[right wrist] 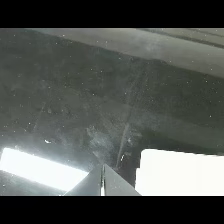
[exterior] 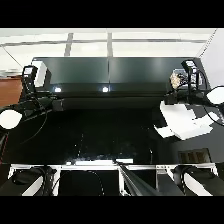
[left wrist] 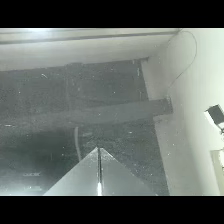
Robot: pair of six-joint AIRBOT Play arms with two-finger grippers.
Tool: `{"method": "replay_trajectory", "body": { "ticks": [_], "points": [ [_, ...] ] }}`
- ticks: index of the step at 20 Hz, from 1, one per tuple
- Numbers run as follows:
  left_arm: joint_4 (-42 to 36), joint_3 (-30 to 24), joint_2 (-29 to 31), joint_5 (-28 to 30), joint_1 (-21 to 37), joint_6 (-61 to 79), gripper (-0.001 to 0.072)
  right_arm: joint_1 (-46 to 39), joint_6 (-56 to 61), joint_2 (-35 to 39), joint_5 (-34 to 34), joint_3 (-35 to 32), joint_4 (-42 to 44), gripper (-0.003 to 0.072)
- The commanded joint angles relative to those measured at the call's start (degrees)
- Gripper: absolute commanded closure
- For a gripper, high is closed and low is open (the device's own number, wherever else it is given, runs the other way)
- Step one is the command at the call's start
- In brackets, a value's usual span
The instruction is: Fold the box and place the chain.
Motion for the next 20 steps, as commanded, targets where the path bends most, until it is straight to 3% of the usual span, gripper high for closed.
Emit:
{"method": "replay_trajectory", "body": {
  "ticks": [1,14,20],
  "points": [
    [0.0,0.0,0.0,0.0,0.0,0.0,0.0682,0.1,0.0,0.0,0.0,0.0,0.0,0.0666],
    [0.0,0.0,0.0,0.0,0.0,0.0,0.0682,0.0,0.0,0.0,0.0,0.0,0.0,0.0667],
    [0.0,0.0,0.0,0.0,0.0,0.0,0.0682,0.1,0.0,0.0,-2.0,0.0,9.9,0.0666]
  ]
}}
